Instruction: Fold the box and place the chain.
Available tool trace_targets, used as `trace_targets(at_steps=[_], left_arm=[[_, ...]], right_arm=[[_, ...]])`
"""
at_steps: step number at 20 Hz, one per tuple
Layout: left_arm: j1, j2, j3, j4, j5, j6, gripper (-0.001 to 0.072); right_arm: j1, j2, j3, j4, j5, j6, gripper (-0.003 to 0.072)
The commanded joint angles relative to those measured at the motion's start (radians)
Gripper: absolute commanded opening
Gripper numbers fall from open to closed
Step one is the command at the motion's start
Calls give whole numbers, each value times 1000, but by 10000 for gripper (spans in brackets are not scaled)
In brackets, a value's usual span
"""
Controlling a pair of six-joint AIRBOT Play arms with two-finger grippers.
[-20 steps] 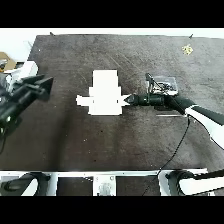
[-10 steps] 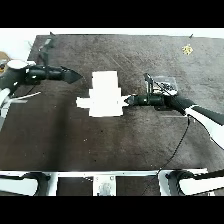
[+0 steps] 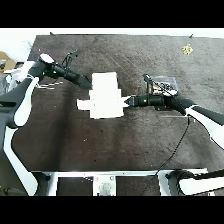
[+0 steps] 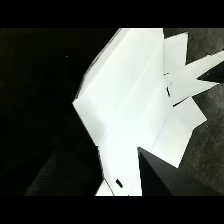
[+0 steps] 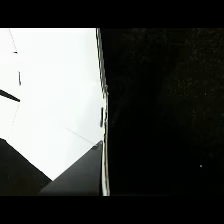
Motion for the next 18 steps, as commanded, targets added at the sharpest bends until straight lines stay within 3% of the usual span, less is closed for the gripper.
trace_targets(at_steps=[1,4,10,13,15,17,18], left_arm=[[2,-81,76,-5,-34,-46,554],[0,-133,84,-180,-203,-24,554],[-37,-171,84,-222,-277,12,553],[-37,-173,84,-147,-280,11,552],[-37,-175,84,-127,-269,11,484],[-37,-175,84,-127,-225,11,481],[-37,-175,84,-127,-214,11,446]], right_arm=[[-1,-1,0,-16,0,-1,-3],[-1,0,1,-15,0,-1,-3],[-1,0,1,-15,-5,-1,-3],[-1,0,1,-15,-3,-2,-3],[-1,0,1,-14,-4,-18,-3],[-1,0,1,-14,-3,-20,-3],[-1,0,1,-14,-3,-20,-2]])
